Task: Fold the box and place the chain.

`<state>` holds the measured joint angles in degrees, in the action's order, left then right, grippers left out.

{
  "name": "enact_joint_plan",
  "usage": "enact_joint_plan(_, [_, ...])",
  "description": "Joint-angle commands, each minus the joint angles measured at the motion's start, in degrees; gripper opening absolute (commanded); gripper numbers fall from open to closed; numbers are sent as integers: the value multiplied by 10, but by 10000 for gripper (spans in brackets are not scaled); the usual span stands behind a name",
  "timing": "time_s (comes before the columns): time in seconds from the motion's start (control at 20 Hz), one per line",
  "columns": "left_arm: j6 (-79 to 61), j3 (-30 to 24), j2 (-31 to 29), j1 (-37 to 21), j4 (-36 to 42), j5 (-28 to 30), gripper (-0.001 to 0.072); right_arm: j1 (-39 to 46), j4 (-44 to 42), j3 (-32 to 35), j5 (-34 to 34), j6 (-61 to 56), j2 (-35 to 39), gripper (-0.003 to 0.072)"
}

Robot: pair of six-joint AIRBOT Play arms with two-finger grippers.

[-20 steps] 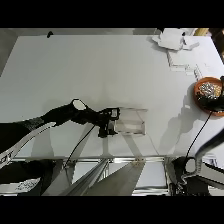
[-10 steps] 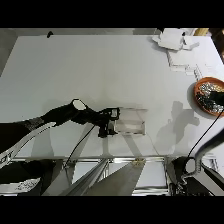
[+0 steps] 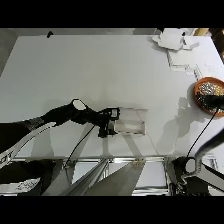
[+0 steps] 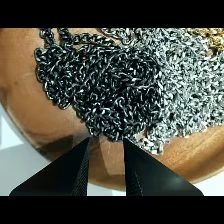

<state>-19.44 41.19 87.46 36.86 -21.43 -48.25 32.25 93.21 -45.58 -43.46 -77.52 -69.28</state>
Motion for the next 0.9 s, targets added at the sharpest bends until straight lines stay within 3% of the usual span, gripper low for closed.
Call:
enact_joint_plan(0.0, [0,0,0,0,0,0,272,0,9,0,37,1,-29,232])
enact_joint_plan(0.55, [0,0,-1,0,0,0,272,0,15,0,75,0,-72,215])
enact_joint_plan(0.6, [0,0,0,0,0,0,272,0,15,0,75,0,-74,187])
enact_joint_plan(0.7, [0,0,-1,0,0,0,272,0,15,0,66,0,-80,38])
enact_joint_plan(0.85, [0,0,-1,0,0,0,272,0,10,0,38,1,-74,20])
